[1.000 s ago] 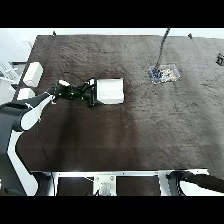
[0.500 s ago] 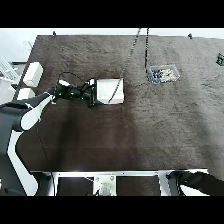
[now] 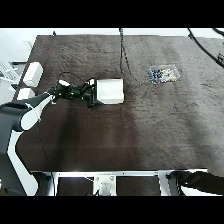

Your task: Fold the box and place the chain.

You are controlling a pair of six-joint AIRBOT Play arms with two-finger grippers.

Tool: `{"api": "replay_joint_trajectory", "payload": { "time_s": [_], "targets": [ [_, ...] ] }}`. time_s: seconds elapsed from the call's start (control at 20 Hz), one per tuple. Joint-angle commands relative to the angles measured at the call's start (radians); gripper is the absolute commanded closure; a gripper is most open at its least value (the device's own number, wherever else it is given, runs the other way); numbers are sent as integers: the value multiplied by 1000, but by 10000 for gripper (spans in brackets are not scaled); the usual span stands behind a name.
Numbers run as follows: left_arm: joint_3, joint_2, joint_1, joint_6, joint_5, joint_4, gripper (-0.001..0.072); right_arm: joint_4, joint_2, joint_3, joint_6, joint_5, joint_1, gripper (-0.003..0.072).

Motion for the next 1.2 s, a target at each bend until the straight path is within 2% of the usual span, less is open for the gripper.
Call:
{"api": "replay_joint_trajectory", "payload": {
  "time_s": [0.0,0.2,0.5,0.75,1.15],
  "targets": [
    [0,0,0,0,0,0,361,8,-23,-20,9,-3,7,678],
    [0,0,0,0,0,0,361,-12,-23,-31,9,-4,6,678],
    [0,0,0,0,0,0,361,-241,-22,-2,10,-19,3,679],
    [0,0,0,0,0,0,361,-356,12,54,9,-21,3,679],
    [0,0,0,0,0,0,361,-339,53,48,10,35,4,679]
  ]
}}
